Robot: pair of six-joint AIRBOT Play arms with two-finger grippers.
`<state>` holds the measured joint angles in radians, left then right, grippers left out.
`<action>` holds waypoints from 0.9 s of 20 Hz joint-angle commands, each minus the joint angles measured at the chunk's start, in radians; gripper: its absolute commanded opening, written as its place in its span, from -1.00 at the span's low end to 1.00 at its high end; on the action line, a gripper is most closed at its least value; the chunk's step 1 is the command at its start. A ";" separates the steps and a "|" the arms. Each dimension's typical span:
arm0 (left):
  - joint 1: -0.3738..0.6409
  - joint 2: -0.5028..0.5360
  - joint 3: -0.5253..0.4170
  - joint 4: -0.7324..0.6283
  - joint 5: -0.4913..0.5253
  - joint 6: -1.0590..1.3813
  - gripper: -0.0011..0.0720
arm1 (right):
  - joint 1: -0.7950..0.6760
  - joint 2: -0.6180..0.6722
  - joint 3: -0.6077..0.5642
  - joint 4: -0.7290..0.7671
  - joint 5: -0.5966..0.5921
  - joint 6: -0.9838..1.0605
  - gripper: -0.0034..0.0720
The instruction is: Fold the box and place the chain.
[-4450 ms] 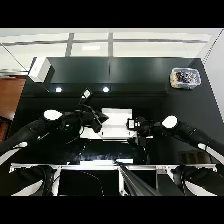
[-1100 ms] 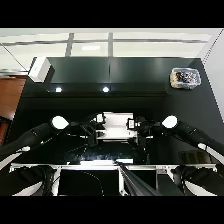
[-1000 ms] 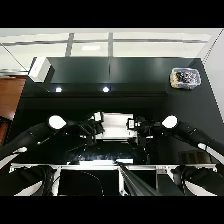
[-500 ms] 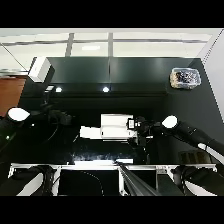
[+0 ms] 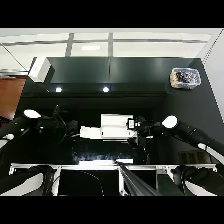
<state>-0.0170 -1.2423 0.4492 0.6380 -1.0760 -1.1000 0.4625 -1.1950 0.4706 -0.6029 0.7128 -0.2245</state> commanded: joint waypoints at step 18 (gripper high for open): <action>-0.293 0.058 0.040 -0.201 0.124 0.188 0.96 | 0.001 0.000 0.000 0.000 0.000 0.000 -0.41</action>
<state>-0.2249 -1.1923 0.4866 0.4458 -1.0637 -0.8677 0.4625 -1.1950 0.4706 -0.6029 0.7128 -0.2245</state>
